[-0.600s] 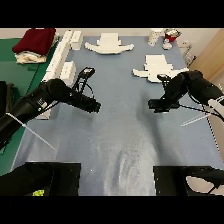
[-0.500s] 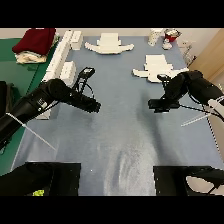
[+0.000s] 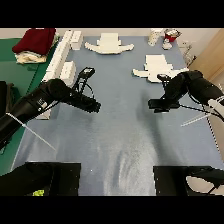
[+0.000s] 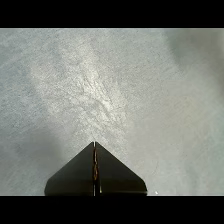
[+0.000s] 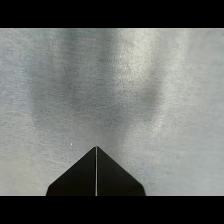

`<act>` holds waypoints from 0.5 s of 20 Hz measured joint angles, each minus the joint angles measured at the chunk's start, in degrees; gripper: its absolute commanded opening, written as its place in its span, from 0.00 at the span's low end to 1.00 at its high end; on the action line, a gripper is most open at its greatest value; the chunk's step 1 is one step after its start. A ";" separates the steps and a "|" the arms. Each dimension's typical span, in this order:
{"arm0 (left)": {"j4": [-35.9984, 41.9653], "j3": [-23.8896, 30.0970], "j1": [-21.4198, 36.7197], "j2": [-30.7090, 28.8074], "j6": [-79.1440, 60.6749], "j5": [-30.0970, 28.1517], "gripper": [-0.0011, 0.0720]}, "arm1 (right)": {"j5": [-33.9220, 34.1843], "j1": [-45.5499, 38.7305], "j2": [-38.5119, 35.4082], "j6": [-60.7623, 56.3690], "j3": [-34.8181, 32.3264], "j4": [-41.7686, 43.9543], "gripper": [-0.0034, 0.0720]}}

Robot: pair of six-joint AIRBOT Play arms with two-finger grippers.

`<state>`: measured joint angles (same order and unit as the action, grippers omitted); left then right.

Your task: Fold the box.

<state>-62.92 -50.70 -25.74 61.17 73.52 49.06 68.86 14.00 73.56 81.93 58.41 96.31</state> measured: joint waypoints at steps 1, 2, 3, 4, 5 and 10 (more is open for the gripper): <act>0.00 0.00 0.00 0.00 0.02 0.00 0.03 | -0.52 0.00 0.00 0.00 0.00 0.22 0.05; 0.00 0.00 0.00 0.00 0.00 0.00 0.03 | -0.98 0.00 0.00 0.00 0.00 0.70 0.05; 0.00 0.00 0.00 0.00 0.00 0.00 0.03 | -1.29 0.02 0.00 0.00 0.00 1.53 0.05; 0.00 0.00 0.00 0.00 0.02 0.00 0.03 | -1.70 0.00 0.00 0.00 0.00 2.54 0.05; -0.02 0.00 0.00 0.00 0.00 0.00 0.03 | -2.34 0.00 0.00 0.00 0.00 3.82 0.05; 0.00 0.00 0.00 0.00 0.02 0.00 0.03 | -6.58 -2.93 1.66 -1.95 4.28 4.70 0.43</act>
